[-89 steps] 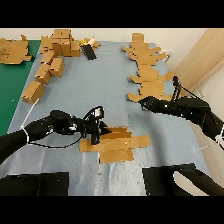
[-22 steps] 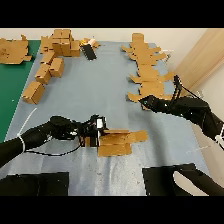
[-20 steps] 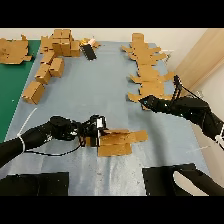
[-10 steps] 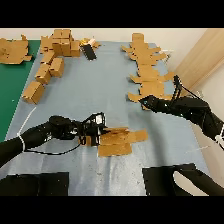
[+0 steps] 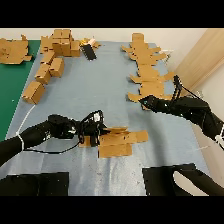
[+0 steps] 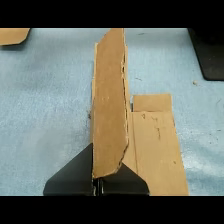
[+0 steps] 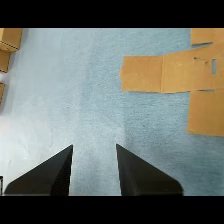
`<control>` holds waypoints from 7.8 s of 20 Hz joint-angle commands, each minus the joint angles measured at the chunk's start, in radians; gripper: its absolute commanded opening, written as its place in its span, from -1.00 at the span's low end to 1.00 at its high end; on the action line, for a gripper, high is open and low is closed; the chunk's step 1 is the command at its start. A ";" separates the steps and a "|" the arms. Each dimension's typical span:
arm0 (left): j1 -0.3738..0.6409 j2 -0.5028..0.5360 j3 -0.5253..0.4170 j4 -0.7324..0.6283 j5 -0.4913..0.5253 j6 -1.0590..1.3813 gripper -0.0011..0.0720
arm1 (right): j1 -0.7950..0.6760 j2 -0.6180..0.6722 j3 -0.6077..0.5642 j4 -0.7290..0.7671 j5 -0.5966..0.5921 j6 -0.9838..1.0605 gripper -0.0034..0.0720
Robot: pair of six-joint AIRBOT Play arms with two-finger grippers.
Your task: Fold the box.
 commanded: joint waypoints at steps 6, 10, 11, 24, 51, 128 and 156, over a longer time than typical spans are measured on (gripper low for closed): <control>0.000 -0.028 0.001 0.004 -0.003 0.000 -0.94 | 0.001 0.000 0.000 0.000 0.000 0.000 0.18; 0.007 -0.028 0.017 0.005 0.000 0.001 -0.94 | 0.001 0.000 0.000 0.000 0.001 0.000 0.18; 0.013 -0.028 0.021 0.015 -0.005 0.000 -0.94 | 0.001 0.000 0.000 0.000 0.000 -0.001 0.18; 0.012 -0.028 0.022 0.014 -0.001 0.009 -0.94 | 0.001 -0.042 0.000 -0.035 -0.042 -0.003 -0.90; 0.011 -0.028 0.022 0.015 -0.001 0.009 -0.94 | 1.185 0.515 -0.234 -1.152 -0.163 0.536 -0.90; 0.011 -0.028 0.022 0.015 -0.001 0.009 -0.94 | 0.544 0.033 -0.091 -0.489 0.019 -0.856 0.71; 0.011 -0.028 0.022 0.015 -0.001 0.009 -0.94 | 0.547 -0.181 -0.006 -0.472 -0.158 -0.834 0.70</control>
